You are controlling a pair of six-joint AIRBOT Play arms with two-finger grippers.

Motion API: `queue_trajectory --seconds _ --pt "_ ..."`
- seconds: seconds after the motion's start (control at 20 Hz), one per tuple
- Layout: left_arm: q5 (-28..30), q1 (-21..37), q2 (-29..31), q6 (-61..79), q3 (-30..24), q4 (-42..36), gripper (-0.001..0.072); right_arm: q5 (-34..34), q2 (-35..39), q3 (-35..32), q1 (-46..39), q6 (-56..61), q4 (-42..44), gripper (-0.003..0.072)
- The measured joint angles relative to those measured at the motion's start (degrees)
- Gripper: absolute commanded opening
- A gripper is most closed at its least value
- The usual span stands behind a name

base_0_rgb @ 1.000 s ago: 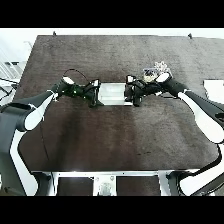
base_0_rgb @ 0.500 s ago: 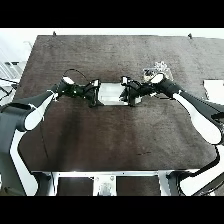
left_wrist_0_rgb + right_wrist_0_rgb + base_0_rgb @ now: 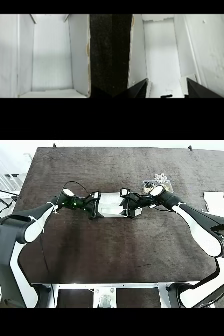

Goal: Fold the box and place the chain.

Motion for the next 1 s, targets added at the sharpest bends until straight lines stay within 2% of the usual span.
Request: queue_trajectory --seconds 0.1,0.15,0.3,0.5,0.75,1.0 --pt "0.0 0.0 0.0 0.0 0.0 0.0 0.0345 -0.3 0.1 0.0 0.0 0.7 -0.8 0.0095" --pt "0.0 0.0 0.0 0.0 0.0 0.0 0.0345 -0.2 0.4 0.0 0.0 1.6 -2.1 0.0047" --pt "0.0 0.0 0.0 0.0 0.0 0.0 0.0345 2.5 2.6 0.0 -0.5 5.6 -4.9 0.0013" --pt "0.0 0.0 0.0 0.0 0.0 0.0 0.0345 6.9 8.0 0.0 -3.4 14.6 -6.6 0.0012" --pt "0.0 0.0 0.0 0.0 0.0 0.0 0.0345 8.2 12.9 -0.2 -12.0 36.7 -7.0 0.0012" --pt "0.0 0.0 0.0 0.0 0.0 0.0 0.0345 8.0 12.4 -2.7 -19.6 55.0 -6.9 0.0012"
